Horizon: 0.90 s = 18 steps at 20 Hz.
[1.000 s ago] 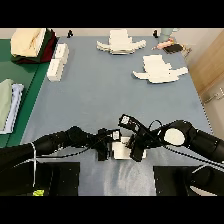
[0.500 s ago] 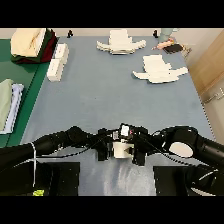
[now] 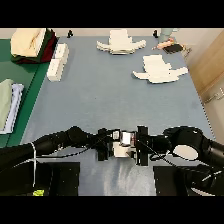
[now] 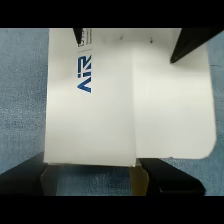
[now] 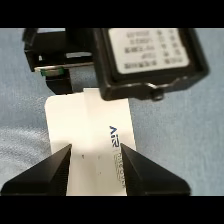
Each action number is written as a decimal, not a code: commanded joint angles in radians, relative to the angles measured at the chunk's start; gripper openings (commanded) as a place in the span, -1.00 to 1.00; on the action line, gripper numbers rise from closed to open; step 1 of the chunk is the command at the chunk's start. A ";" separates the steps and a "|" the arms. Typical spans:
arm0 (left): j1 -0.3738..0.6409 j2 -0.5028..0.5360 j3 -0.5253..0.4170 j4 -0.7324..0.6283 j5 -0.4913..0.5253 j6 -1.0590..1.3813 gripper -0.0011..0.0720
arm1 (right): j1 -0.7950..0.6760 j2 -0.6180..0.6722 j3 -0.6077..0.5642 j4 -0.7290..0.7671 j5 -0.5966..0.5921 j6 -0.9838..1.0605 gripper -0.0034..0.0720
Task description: Fold the box.
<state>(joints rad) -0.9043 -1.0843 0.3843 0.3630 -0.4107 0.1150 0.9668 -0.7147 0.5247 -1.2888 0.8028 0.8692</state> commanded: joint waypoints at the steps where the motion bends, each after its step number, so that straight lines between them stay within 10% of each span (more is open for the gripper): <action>1: 0.000 0.000 0.000 0.000 0.000 0.000 0.64 | 0.001 -0.022 0.000 0.001 -0.011 -0.074 0.39; 10: 0.000 0.000 0.000 0.000 0.000 0.000 0.64 | 0.005 -0.086 0.000 0.005 -0.030 -0.099 0.56; 18: 0.000 0.000 0.001 0.000 -0.002 0.000 0.64 | 0.172 -0.063 -0.002 -0.312 -0.146 0.166 0.55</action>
<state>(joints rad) -0.9043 -1.0843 0.3843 0.3630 -0.4103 0.1146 1.0824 -0.7856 0.5236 -1.4727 0.6907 0.9218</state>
